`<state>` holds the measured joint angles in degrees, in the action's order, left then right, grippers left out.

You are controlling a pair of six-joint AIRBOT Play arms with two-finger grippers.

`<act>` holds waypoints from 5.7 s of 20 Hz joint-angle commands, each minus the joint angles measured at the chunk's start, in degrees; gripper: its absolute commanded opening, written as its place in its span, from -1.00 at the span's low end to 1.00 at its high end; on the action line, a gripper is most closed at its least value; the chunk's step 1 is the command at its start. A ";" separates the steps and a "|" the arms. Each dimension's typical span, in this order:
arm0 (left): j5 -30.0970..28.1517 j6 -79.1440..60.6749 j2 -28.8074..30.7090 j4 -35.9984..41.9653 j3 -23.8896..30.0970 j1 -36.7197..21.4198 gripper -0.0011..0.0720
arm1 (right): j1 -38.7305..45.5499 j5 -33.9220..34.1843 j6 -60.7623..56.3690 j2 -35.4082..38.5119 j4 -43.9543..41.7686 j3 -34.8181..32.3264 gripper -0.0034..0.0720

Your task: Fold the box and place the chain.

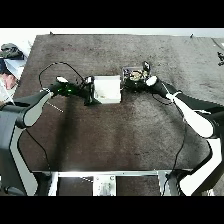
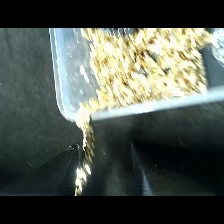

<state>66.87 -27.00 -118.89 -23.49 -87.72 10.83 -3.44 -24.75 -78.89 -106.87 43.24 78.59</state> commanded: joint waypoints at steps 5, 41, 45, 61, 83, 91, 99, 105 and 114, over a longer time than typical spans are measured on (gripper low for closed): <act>-0.02 0.00 0.00 -0.02 0.00 0.00 -0.03 | -0.17 -5.03 4.76 -1.18 -5.03 5.55 -0.95; 0.00 0.00 0.00 -0.02 0.00 0.00 -0.03 | -18.10 1.31 -10.16 28.11 38.62 2.25 -0.95; 0.00 0.00 0.00 -0.02 0.00 0.00 -0.03 | -15.37 -4.55 -12.50 34.75 44.39 2.25 -0.95; -0.02 0.00 0.00 -0.02 0.00 0.02 -0.03 | -22.34 -4.39 -15.85 29.03 45.00 2.23 -0.95; -0.02 0.00 0.00 -0.02 0.00 0.00 -0.03 | -0.98 -9.44 -19.21 9.18 37.22 1.40 -0.01; -0.02 0.00 0.00 -0.02 0.00 0.00 -0.03 | -1.22 -9.55 -13.16 -1.73 29.94 8.85 -0.01; -0.02 0.00 0.00 -0.02 0.00 0.00 -0.03 | -3.30 -9.11 -12.15 -6.19 29.94 12.31 -0.50; -0.02 0.00 0.00 -0.02 0.00 0.00 -0.03 | -6.80 -17.92 -12.20 7.65 37.20 10.40 -0.95; -0.02 0.00 0.00 -0.02 0.00 0.00 -0.03 | -13.66 -22.40 -12.37 27.78 42.36 10.32 -0.95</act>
<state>66.83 -27.00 -118.89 -23.51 -87.72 10.83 -14.85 -46.30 -91.22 -84.51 83.74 88.92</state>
